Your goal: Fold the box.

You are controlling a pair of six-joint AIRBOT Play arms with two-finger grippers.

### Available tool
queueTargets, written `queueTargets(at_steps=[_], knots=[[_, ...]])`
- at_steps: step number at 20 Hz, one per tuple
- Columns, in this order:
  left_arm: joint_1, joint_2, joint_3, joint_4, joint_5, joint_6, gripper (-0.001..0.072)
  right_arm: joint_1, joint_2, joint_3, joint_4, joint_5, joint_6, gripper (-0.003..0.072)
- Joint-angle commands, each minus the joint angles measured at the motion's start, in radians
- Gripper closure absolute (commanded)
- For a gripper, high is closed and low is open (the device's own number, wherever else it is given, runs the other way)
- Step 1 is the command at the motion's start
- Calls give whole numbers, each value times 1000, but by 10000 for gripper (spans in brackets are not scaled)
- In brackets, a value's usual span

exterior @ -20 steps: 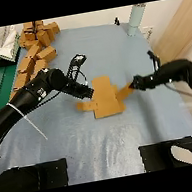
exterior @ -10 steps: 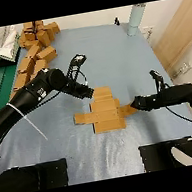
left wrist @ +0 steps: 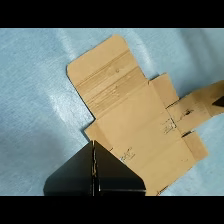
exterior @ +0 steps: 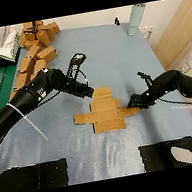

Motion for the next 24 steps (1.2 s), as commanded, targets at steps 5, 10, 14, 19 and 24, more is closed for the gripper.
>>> queueTargets(at_steps=[5, 10, 14, 19, 24], knots=[[0, 0, 0, 0, 25, 0, 700, -2, -105, 76, 68, -6, -71, 215], [0, 0, 0, -1, 25, 0, 700, -2, -105, 76, 71, -41, -70, 215], [0, 0, 0, -3, 25, 0, 699, -2, -106, 75, 70, -55, -70, 216], [0, 0, 0, -13, 21, 0, 700, -1, -106, 75, 56, -66, -71, 372], [0, 0, 0, -76, 33, 0, 698, 29, -106, 74, 56, -58, -98, 400]])
